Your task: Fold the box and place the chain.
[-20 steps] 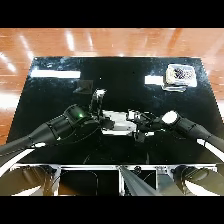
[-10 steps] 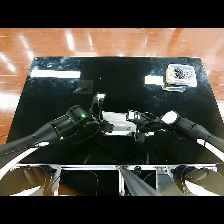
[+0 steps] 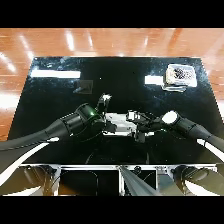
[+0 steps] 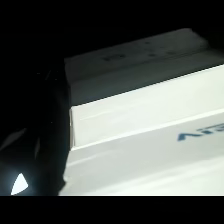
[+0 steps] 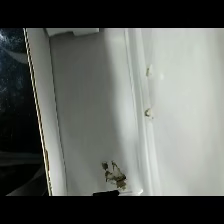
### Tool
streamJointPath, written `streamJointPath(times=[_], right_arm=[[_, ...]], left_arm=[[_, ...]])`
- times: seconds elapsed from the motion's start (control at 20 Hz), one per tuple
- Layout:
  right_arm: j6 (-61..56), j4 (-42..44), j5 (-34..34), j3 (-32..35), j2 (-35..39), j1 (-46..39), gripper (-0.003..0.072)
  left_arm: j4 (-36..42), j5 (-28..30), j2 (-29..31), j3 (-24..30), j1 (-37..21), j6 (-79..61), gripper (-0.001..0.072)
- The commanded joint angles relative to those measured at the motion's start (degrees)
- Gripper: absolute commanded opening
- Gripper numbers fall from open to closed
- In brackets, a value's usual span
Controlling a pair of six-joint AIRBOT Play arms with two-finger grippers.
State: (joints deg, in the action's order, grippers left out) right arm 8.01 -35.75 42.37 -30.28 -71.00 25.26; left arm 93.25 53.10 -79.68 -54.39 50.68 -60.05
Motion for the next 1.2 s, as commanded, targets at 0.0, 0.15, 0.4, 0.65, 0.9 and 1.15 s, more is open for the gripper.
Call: streamJointPath(times=[0.0, 0.15, 0.4, 0.65, 0.9, 1.15], right_arm=[[-0.07, 0.13, 0.02, 0.02, -0.02, 0.0, 0.0427], [-0.07, 0.13, 0.02, 0.02, -0.02, 0.0, 0.0427], [-0.07, 0.15, 0.02, 0.02, -0.02, 0.0, 0.0427], [-0.07, 0.13, 0.02, 0.02, -0.02, 0.0, 0.0427], [-0.07, 0.13, 0.02, 0.02, -0.02, 0.0, 0.0427], [-0.07, 0.13, 0.02, 0.02, -0.02, 0.0, 0.0427]], left_arm=[[0.5, 0.24, -0.94, -0.39, 0.09, 0.11, 0.0293], [0.85, 0.31, -1.68, -0.39, 0.09, 0.11, 0.0293], [0.81, 0.02, -1.7, -0.39, 0.09, 0.04, 0.0291], [0.9, -0.81, -1.68, -0.63, 0.09, -0.2, 0.0025], [1.36, -0.76, -1.68, -1.03, 0.09, -0.17, 0.0028], [3.04, -0.79, -1.62, -1.05, 0.09, -0.17, 0.0514]])
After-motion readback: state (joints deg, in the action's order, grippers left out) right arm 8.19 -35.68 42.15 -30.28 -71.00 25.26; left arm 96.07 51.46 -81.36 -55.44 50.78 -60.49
